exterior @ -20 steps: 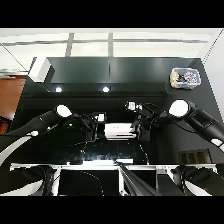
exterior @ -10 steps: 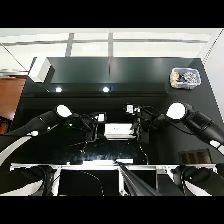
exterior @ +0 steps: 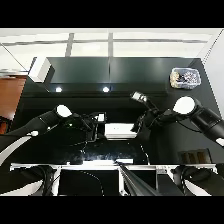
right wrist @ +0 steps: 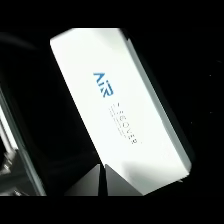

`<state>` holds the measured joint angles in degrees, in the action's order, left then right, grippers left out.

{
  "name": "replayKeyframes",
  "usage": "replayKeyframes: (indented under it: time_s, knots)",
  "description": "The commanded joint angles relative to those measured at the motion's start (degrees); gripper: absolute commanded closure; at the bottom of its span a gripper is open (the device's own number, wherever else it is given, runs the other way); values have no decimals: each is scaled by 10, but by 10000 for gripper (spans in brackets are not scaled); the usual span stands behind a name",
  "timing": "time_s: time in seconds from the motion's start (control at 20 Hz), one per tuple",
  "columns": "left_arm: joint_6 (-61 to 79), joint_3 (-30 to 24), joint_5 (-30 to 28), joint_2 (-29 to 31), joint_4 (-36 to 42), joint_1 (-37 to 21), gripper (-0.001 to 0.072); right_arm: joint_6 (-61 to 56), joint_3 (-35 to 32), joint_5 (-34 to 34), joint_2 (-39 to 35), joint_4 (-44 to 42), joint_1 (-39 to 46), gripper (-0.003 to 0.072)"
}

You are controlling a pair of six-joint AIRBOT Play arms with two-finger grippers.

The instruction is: Fold the box and place the chain.

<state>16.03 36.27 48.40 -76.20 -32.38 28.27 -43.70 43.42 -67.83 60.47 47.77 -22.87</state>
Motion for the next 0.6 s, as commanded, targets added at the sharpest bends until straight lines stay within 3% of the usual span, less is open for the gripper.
replayKeyframes:
  time_s: [0.0,0.2,0.55]
  knots:
    - [0,0,0,0,0,0,304,-99,-20,3,1,-119,31,647]
    - [0,0,0,0,0,0,304,-104,-69,43,43,-205,25,646]
    - [0,0,-2,0,0,0,304,-117,-77,96,106,-165,21,646]
